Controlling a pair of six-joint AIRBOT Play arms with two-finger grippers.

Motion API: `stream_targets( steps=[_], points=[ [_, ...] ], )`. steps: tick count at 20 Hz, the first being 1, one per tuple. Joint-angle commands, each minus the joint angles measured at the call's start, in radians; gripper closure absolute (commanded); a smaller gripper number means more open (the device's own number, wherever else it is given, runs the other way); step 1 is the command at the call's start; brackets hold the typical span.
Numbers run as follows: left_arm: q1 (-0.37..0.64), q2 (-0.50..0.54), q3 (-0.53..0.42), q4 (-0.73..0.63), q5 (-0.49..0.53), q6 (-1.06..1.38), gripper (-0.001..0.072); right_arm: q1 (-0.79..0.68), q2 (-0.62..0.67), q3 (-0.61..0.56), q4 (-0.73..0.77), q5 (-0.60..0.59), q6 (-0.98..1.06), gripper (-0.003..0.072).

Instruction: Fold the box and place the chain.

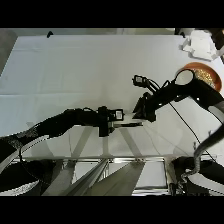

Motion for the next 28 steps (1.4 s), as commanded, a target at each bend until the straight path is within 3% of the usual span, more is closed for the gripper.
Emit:
stream_targets(
  steps=[1,8,14,18,23,26,28],
  points=[
    [0.000,0.000,0.000,0.000,0.000,0.000,0.0574,0.003,0.053,-0.031,-0.007,-0.040,-0.074,0.0361],
    [0.000,0.000,0.000,0.000,0.000,0.000,0.0574,0.079,0.060,-0.061,-0.078,-0.130,-0.087,0.0363],
    [0.000,0.000,0.000,0.000,0.000,0.000,0.0574,0.084,0.060,-0.095,-0.107,-0.136,-0.087,0.0369],
    [0.000,0.000,0.000,0.000,0.000,0.000,0.0574,0.113,0.061,-0.102,-0.129,-0.140,-0.087,0.0430],
    [0.000,0.000,0.000,0.000,0.000,0.000,0.0574,0.128,0.069,-0.102,-0.137,-0.184,-0.083,0.0430],
    [0.000,0.000,0.000,0.000,0.000,0.000,0.0574,0.128,0.111,-0.102,-0.138,-0.187,-0.084,0.0494],
    [0.000,0.000,0.000,0.000,0.000,0.000,0.0574,0.128,0.126,-0.102,-0.164,-0.186,-0.084,0.0494]
  ],
)
